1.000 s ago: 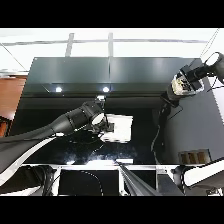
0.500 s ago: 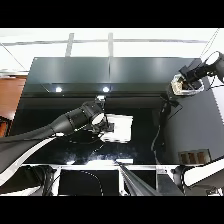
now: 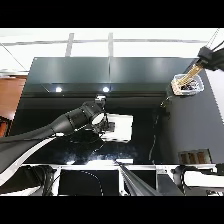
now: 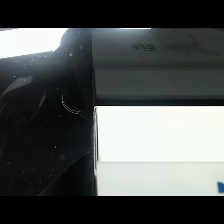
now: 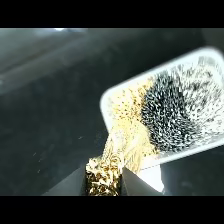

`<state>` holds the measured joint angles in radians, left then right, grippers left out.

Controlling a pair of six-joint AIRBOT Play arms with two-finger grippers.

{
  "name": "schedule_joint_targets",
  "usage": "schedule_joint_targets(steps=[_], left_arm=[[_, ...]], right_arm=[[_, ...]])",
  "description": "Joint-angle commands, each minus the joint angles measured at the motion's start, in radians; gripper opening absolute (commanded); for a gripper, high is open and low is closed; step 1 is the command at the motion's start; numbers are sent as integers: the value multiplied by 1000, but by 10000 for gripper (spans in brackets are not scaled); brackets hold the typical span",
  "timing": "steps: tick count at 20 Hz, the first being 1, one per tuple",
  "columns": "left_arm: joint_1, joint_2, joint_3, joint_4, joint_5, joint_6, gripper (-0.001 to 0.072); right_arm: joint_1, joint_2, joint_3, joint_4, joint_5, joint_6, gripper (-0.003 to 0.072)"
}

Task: Fold the box and place the chain.

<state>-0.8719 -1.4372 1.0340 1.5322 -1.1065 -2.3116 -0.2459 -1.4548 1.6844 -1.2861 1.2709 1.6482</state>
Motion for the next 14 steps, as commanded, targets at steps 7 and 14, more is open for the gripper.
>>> schedule_joint_targets(steps=[7, 14], left_arm=[[1, 0, 0, 0, 4, 0, 24], [1, 0, 0, 0, 4, 0, 24]], right_arm=[[66, 355, -137, 202, 38, -172, 10], [314, 522, -349, 217, 186, -258, 2]])
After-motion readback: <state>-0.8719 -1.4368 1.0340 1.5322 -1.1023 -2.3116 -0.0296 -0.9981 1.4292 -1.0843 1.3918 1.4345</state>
